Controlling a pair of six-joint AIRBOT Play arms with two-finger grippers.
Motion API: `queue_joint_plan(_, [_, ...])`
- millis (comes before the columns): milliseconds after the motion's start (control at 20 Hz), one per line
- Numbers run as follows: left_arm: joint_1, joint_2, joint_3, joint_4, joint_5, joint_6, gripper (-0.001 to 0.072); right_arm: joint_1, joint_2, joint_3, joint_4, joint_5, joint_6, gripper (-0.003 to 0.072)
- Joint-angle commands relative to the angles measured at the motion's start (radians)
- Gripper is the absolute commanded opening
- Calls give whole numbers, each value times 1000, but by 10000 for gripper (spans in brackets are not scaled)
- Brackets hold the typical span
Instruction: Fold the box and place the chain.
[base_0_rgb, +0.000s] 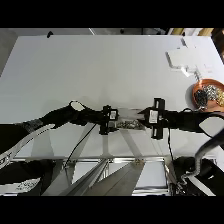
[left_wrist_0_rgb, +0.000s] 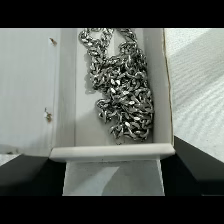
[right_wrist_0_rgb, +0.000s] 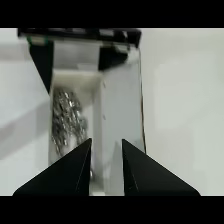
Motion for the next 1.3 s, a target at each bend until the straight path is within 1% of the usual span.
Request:
queue_joint_plan(0, [0, 0, 0, 0, 0, 0, 270, -142, 11, -1, -132, 142, -13, 129])
queue_joint_plan(50, [0, 1, 0, 0, 0, 0, 270, -181, -2, -7, -149, 146, -35, 115])
queue_joint_plan(150, [0, 1, 0, 0, 0, 0, 270, -220, -43, -24, -146, 131, -68, 115])
queue_joint_plan(400, [0, 1, 0, 0, 0, 0, 270, -220, -201, -32, -121, 127, -193, 117])
queue_joint_plan(550, [0, 0, 0, 0, 0, 0, 270, -220, -283, -32, -73, 127, -261, 166])
queue_joint_plan(700, [0, 1, 0, 0, 0, 0, 270, -220, -349, -32, -27, 111, -321, 166])
queue_joint_plan(850, [0, 0, 0, 0, 0, 0, 270, -220, -382, -32, -9, 105, -324, 166])
queue_joint_plan(1000, [0, 0, 0, 0, 0, 0, 270, -220, -385, -32, -8, 105, -323, 158])
queue_joint_plan(1050, [0, 1, 0, 0, 0, 0, 270, -220, -385, -32, -4, 104, -323, 148])
queue_joint_plan(1100, [0, 1, 0, 0, 0, 0, 270, -220, -385, -32, 2, 105, -323, 80])
queue_joint_plan(1250, [0, 0, 0, 0, 0, 0, 270, -220, -381, -32, 8, 107, -306, 17])
